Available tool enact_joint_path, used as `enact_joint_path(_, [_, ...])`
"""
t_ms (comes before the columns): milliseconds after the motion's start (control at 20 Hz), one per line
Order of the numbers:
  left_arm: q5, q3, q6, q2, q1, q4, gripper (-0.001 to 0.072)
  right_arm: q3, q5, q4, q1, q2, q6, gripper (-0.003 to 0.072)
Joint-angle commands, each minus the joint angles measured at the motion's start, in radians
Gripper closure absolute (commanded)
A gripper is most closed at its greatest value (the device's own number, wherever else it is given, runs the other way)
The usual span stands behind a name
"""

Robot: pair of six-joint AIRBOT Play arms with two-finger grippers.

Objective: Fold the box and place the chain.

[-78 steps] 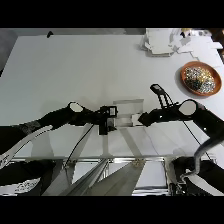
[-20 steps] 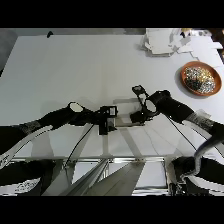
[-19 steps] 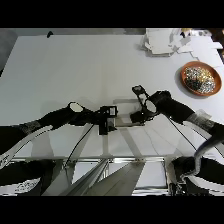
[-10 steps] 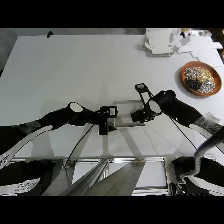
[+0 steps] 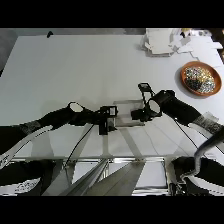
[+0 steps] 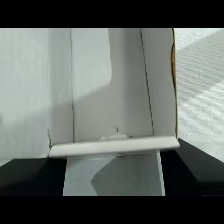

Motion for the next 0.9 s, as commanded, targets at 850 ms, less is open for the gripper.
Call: enact_joint_path(850, [0.001, 0.0, 0.002, 0.001, 0.0, 0.0, 0.0573, 0.0, 0.0, -0.01, 0.001, -0.069, -0.005, 0.0667])
